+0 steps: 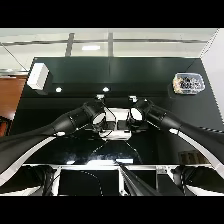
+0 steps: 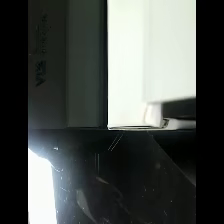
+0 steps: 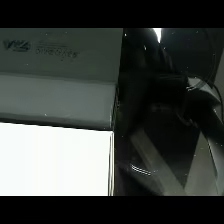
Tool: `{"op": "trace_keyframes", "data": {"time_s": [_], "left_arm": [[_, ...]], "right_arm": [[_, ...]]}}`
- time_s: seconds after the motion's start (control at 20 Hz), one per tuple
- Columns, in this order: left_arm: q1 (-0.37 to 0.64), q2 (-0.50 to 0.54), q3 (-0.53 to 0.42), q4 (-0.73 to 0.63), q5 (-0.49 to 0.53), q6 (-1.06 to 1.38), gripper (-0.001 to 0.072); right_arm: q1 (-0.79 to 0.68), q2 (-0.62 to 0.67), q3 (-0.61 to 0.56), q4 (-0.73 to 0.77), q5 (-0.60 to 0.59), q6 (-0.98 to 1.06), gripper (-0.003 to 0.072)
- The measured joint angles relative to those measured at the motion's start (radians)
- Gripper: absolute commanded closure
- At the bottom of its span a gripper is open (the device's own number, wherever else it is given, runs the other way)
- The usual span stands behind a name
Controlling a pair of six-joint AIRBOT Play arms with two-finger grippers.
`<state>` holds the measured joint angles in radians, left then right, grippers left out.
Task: Fold the box and place the chain.
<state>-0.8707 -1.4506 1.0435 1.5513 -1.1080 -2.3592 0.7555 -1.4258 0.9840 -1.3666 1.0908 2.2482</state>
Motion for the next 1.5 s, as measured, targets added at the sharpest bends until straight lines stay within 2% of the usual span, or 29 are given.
{"op": "trace_keyframes", "data": {"time_s": [0.15,0.2,0.25,0.3,0.55,0.75,0.9,1.05,1.2,1.3,1.4,1.5], "left_arm": [[0.000,0.000,0.000,-0.001,-0.001,-0.003,0.0681],[0.000,0.000,0.000,-0.001,0.000,-0.003,0.0681],[0.000,0.000,0.000,0.000,0.000,-0.003,0.0680],[0.000,0.000,0.000,0.000,0.000,-0.001,0.0681],[0.000,0.000,0.000,0.000,-0.001,0.000,0.0681],[0.000,0.000,0.000,0.000,-0.001,0.000,0.0681],[0.000,0.000,0.000,0.000,-0.001,0.000,0.0681],[0.000,0.000,0.000,0.000,-0.001,0.000,0.0681],[0.000,0.000,0.000,0.000,-0.001,-0.001,0.0681],[0.000,0.000,0.000,0.000,-0.001,0.000,0.0681],[0.000,0.000,0.000,0.000,-0.001,-0.001,0.0681],[0.000,0.000,0.000,0.000,-0.001,-0.001,0.0681]], "right_arm": [[0.000,0.000,0.000,-0.003,-0.003,0.004,0.0669],[0.000,0.000,0.000,-0.006,-0.006,0.004,0.0628],[-0.001,0.000,0.000,-0.010,-0.008,0.003,0.0371],[-0.003,0.000,0.000,-0.010,-0.013,0.004,0.0222],[-0.013,0.047,0.021,-0.030,0.030,-0.032,0.0224],[-0.030,0.206,0.032,-0.077,0.075,-0.093,0.0224],[-0.078,0.365,0.035,-0.207,0.114,-0.118,0.0225],[-0.187,0.453,0.026,-0.455,0.132,-0.128,0.0225],[-0.386,0.456,-0.021,-0.645,0.010,-0.119,0.0226],[-0.550,0.402,-0.034,-0.660,-0.108,-0.061,0.0224],[-0.704,0.310,-0.003,-0.557,-0.208,-0.048,-0.0033],[-0.829,0.191,0.074,-0.366,-0.261,-0.164,-0.0029]]}}
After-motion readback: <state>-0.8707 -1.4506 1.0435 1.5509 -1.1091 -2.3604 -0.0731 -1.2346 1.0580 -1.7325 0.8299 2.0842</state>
